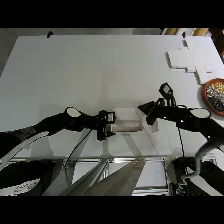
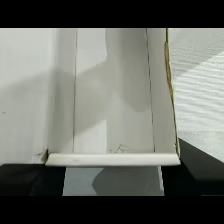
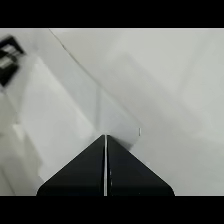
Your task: Fold the box and place the chain.
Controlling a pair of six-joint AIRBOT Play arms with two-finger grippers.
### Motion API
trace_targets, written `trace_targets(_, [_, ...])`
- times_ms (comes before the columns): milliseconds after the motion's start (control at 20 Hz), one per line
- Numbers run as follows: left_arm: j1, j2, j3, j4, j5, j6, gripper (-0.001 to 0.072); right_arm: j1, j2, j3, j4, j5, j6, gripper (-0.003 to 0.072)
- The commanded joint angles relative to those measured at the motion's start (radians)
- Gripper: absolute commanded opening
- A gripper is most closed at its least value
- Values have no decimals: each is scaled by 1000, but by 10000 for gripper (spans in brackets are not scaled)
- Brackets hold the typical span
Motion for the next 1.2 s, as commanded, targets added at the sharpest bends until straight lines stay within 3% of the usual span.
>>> trace_targets(0, [-1,0,0,0,0,0,254,0,-145,12,-1,-56,-11,20])
trace_targets(150, [-1,0,0,0,0,0,254,0,-148,62,-151,-39,127,21])
trace_targets(400, [-1,0,0,0,0,0,254,0,-55,256,-603,187,392,20])
trace_targets(650, [0,0,0,0,0,0,254,0,95,265,-855,361,49,20])
trace_targets(750, [0,0,0,0,0,0,254,0,103,232,-864,391,-81,38])
trace_targets(1000, [0,0,0,0,0,0,254,105,101,97,-780,262,-146,231])
trace_targets(1150, [-1,0,0,0,0,0,254,125,87,69,-723,207,-201,219])
